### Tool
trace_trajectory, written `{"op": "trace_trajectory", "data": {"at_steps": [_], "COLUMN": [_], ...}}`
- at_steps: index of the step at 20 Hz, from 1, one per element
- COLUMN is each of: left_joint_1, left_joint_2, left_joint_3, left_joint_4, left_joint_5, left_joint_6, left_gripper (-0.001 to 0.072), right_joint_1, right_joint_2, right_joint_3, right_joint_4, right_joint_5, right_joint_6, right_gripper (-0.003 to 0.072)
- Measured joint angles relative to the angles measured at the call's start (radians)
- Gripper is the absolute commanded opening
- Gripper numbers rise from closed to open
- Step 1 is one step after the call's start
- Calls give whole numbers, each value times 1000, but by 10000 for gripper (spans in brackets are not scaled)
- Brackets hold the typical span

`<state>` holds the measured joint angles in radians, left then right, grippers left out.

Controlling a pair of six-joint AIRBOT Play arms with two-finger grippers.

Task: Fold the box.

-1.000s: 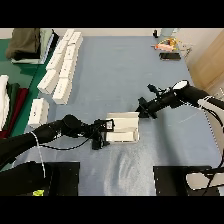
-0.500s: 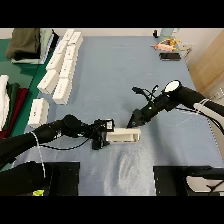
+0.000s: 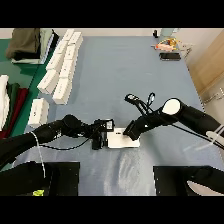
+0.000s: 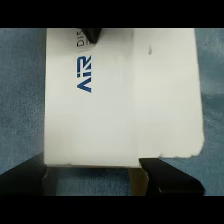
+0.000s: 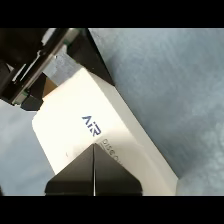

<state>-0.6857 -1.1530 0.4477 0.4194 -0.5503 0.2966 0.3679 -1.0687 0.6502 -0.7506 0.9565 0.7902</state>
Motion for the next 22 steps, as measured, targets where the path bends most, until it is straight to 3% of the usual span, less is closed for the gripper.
{"op": "trace_trajectory", "data": {"at_steps": [3, 7, 9, 10, 13, 22], "left_joint_1": [0, 0, 0, 0, 0, 0], "left_joint_2": [0, 0, 0, 0, 0, 0], "left_joint_3": [0, 0, 0, 0, 0, 0], "left_joint_4": [0, 0, 0, 0, 0, 0], "left_joint_5": [0, 0, 0, 0, 0, 0], "left_joint_6": [0, 0, 0, 0, 0, -1], "left_gripper": [465, 465, 465, 465, 465, 465], "right_joint_1": [77, 162, 195, 208, 227, 239], "right_joint_2": [68, 142, 171, 182, 198, 208], "right_joint_3": [-65, -100, -106, -108, -110, -111], "right_joint_4": [-15, -83, -136, -166, -253, -437], "right_joint_5": [-124, -203, -216, -223, -231, -251], "right_joint_6": [-45, -74, -78, -82, -92, -153], "right_gripper": [28, 73, 341, 437, 529, 558]}}
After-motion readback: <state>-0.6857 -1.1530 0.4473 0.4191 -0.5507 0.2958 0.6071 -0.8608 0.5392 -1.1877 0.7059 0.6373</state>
